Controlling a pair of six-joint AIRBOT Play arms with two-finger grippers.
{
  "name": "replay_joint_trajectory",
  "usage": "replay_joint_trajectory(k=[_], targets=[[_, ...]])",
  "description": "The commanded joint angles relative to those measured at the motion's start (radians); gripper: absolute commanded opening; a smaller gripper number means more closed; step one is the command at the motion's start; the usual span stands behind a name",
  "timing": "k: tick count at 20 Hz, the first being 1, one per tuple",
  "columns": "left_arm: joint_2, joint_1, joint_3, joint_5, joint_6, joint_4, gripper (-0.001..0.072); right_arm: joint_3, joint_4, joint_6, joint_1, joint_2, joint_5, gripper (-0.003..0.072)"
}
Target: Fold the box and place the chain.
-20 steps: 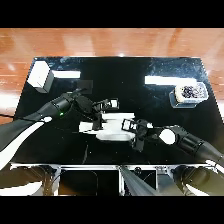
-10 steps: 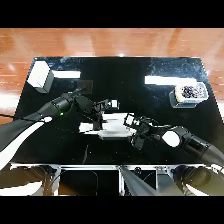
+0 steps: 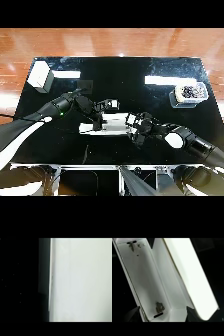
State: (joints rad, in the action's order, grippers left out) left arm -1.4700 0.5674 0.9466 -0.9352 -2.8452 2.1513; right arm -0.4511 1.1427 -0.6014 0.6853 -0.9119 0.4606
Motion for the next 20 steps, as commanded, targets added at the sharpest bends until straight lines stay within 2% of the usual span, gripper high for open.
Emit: replay_joint_trajectory(k=[1, 5, 10, 12, 16, 20], targets=[[0.0, -0.001, 0.0, -0.004, 0.0, -0.001, 0.0021, 0.0, -0.002, 0.03, -0.018, -0.006, -0.05, 0.072], [0.0, -0.001, 0.0, -0.005, 0.0, -0.001, 0.002, -0.001, -0.022, 0.031, -0.084, -0.019, -0.048, 0.072], [0.0, -0.001, 0.0, -0.007, 0.001, -0.001, 0.0021, -0.001, -0.065, 0.063, -0.093, -0.033, -0.016, 0.072], [0.0, 0.0, 0.0, -0.009, 0.001, 0.0, 0.0021, -0.001, -0.129, 0.164, -0.097, -0.048, -0.016, 0.072], [0.0, 0.0, 0.0, -0.024, 0.001, -0.001, 0.002, -0.001, -0.349, 0.417, -0.114, -0.081, -0.005, 0.072], [0.0, 0.0, 0.0, -0.032, 0.001, -0.001, 0.002, -0.007, -0.46, 0.581, -0.155, -0.106, 0.055, 0.072]])
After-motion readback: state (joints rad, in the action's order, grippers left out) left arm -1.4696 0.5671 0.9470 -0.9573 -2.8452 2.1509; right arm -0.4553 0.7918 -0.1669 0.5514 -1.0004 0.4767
